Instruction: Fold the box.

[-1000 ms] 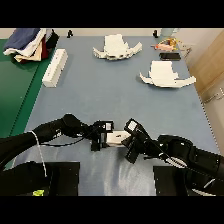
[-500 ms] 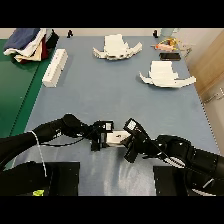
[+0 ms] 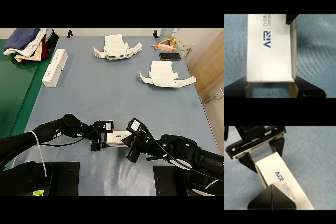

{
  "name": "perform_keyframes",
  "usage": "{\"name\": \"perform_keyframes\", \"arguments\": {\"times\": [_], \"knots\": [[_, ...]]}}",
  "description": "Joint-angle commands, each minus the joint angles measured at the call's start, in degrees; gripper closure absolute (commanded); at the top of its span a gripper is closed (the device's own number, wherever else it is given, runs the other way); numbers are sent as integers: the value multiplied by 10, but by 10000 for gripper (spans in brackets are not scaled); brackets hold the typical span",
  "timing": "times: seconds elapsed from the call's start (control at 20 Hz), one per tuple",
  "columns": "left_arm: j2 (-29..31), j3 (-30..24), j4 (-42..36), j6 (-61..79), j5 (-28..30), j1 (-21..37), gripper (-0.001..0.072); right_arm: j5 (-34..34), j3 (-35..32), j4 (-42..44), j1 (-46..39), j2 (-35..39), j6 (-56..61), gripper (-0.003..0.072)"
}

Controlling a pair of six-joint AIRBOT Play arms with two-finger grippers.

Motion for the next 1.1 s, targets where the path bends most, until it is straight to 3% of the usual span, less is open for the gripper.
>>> {"name": "perform_keyframes", "arguments": {"times": [0.0,0.1,0.2,0.45,0.65,0.8,0.9,1.05], "knots": [[0,0,0,1,0,0,286,-7,1,-29,-5,13,0,681],[0,0,0,1,0,0,286,5,4,-29,-21,13,16,681],[0,0,0,1,0,0,286,60,24,-35,-48,13,22,681],[0,0,0,1,0,0,286,320,150,-105,-170,-7,110,681],[0,0,0,1,0,0,286,470,258,-106,-278,-97,161,682],[0,0,0,1,0,0,286,559,296,-101,-325,-182,218,681],[0,0,0,1,0,0,286,595,302,-92,-334,-224,249,681],[0,0,0,1,1,0,286,595,302,-61,-334,-253,261,681]]}}
